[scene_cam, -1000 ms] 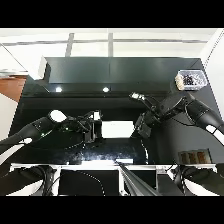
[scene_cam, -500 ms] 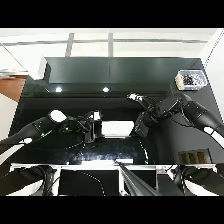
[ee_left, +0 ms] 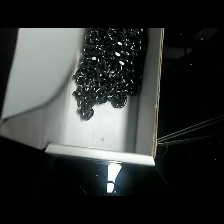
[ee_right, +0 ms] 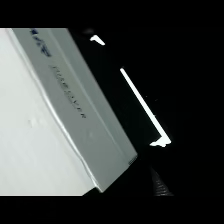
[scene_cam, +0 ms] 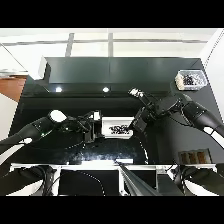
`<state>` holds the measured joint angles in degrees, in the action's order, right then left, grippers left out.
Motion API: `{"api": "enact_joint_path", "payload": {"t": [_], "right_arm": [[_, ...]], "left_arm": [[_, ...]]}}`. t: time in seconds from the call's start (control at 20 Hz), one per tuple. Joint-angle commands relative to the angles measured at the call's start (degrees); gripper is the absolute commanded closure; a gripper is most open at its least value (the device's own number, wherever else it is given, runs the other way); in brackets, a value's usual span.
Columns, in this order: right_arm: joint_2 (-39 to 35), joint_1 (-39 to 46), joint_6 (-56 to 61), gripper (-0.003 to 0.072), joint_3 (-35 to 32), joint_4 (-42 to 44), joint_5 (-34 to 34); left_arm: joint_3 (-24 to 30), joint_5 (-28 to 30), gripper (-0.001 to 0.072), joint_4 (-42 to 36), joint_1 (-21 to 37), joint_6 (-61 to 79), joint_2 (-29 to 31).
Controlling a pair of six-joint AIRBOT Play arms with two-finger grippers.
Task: Fold the box and place the chain.
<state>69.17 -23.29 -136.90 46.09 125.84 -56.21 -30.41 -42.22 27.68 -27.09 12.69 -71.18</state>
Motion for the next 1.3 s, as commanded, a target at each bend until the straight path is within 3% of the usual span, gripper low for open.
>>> {"api": "enact_joint_path", "payload": {"t": [0.0,0.15,0.3,0.4,0.5,0.8,0.95,1.25], "right_arm": [[0.02,-0.04,-0.07,-0.0009,0.04,-0.13,1.79],[-0.07,-0.02,-0.92,-0.001,1.68,-0.07,-5.97],[-1.36,-0.02,0.09,-0.001,9.16,0.17,-18.03],[-2.56,0.24,1.7,-0.001,14.25,0.15,-21.59],[-2.67,1.11,2.97,-0.0009,17.53,0.44,-22.4],[4.09,2.21,1.88,-0.0008,17.09,0.87,-22.45],[7.5,2.21,-3.5,-0.0009,17.09,2.23,-22.95],[7.48,2.29,-13.46,-0.001,17.11,2.93,-22.32]], "left_arm": [[-0.04,-0.02,0.043,0.0,-0.04,-0.09,0.0],[-0.04,0.0,0.043,0.0,-0.04,-0.09,0.0],[-0.04,0.0,0.043,0.0,-0.04,-0.09,0.0],[-0.04,0.0,0.043,0.0,-0.04,-0.09,0.0],[-0.04,0.0,0.043,0.0,-0.04,-0.09,0.0],[-0.04,0.0,0.043,0.0,-0.04,-0.09,0.0],[-0.04,0.0,0.043,-0.02,-0.04,-0.09,0.0],[-0.04,0.0,0.043,-0.02,-0.04,-0.09,0.0]]}}
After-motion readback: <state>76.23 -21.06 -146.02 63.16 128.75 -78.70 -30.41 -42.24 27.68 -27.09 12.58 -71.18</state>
